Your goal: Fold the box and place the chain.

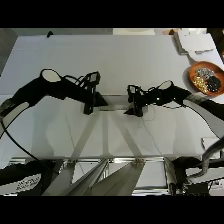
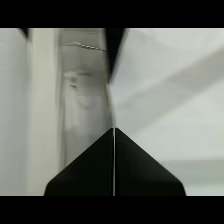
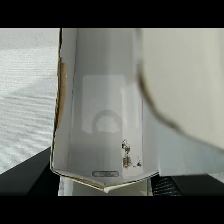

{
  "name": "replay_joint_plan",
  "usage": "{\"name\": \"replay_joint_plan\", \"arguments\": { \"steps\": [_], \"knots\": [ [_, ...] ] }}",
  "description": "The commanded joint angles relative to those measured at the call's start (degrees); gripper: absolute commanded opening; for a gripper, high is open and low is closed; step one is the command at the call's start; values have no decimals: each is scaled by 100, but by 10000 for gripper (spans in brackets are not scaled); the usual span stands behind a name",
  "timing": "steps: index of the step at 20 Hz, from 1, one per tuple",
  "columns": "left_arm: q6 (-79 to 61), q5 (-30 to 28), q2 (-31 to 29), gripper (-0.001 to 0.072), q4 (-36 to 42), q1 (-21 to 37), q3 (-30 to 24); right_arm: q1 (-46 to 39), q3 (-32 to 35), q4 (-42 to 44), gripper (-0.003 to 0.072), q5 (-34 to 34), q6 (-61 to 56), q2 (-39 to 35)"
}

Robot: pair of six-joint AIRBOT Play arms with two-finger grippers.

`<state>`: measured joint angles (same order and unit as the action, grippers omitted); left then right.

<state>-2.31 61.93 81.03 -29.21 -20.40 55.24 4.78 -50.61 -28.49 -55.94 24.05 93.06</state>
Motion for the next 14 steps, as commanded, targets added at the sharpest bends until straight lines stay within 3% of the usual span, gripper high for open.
{"name": "replay_joint_plan", "arguments": {
  "steps": [1, 3, 5, 10, 14],
  "knots": [
    [907, -1943, 201, 7, 706, -166, -7, 4, 2, 2, 466, -2, 0, 2],
    [1399, -2852, 293, 9, 715, -164, -7, 4, 2, 2, 466, 0, 0, 2],
    [1541, -3283, 459, 12, 713, -166, -7, 4, 2, 2, 466, 0, 0, 2],
    [1539, -3191, 892, 12, 710, -164, -7, 4, 2, 2, 466, 0, 0, 2],
    [1539, -3073, 584, 13, 708, -76, 0, 4, 2, 2, 466, -2, -2, 2]
  ]
}}
